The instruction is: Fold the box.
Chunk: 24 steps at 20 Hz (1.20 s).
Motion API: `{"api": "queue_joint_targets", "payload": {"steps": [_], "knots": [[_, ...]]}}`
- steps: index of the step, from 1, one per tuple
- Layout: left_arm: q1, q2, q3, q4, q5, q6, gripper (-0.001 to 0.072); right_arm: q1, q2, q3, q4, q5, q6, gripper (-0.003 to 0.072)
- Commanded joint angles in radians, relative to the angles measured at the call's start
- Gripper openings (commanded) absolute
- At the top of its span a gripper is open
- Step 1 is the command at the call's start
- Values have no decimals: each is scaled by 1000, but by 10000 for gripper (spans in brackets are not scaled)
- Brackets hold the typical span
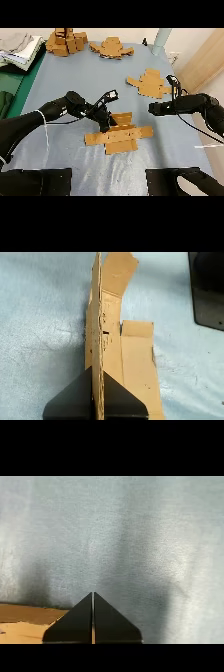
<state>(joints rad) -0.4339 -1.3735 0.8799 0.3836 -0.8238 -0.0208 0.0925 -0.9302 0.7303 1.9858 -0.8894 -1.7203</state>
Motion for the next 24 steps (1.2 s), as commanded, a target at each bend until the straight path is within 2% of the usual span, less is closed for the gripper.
{"api": "queue_joint_targets", "payload": {"steps": [1, 9, 24], "knots": [[-15, -15, -18, -1, 37, 42, 12, 15, 1, 2, 8, -2, -1, 22], [-15, -17, 14, -3, -23, 75, 13, 15, 1, 2, 11, -2, 0, 22], [-14, -59, 14, 6, -25, 83, 14, 15, 1, 2, 12, -6, 0, 22]]}}
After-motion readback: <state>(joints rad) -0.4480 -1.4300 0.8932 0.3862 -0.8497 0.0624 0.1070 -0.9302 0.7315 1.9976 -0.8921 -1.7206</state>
